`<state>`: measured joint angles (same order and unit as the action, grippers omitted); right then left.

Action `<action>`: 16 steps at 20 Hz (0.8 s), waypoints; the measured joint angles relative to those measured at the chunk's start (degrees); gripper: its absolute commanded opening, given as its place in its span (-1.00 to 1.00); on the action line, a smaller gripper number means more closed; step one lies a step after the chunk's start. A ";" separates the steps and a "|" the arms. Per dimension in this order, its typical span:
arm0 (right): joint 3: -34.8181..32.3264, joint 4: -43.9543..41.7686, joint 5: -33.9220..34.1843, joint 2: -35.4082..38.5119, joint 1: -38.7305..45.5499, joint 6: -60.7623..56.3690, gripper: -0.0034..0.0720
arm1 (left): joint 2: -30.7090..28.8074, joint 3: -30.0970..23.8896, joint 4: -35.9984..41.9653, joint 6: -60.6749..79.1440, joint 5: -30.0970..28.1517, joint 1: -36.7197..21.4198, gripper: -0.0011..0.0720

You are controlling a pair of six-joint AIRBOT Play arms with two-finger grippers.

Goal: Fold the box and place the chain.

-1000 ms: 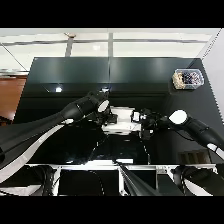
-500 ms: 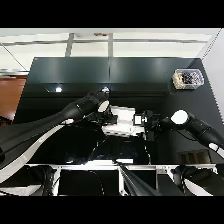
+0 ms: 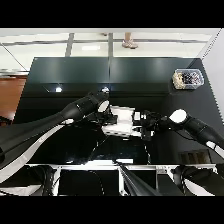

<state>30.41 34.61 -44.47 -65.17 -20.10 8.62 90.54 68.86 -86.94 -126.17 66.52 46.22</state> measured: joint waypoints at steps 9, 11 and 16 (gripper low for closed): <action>0.00 -7.78 -0.70 -3.72 -1.07 -0.50 -0.58 | 0.00 0.00 0.37 0.15 0.00 -0.02 -0.90; 0.00 -7.67 -0.59 -3.89 -1.14 -1.25 0.32 | 0.00 0.00 0.50 0.15 -0.04 0.00 -0.90; 0.00 -7.52 -0.26 -4.04 -1.18 -3.37 -0.58 | -0.02 -0.02 0.63 0.09 -0.02 -0.02 -0.90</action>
<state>30.41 27.09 -44.73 -69.21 -21.28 5.26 90.52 68.84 -86.30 -126.08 66.50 46.19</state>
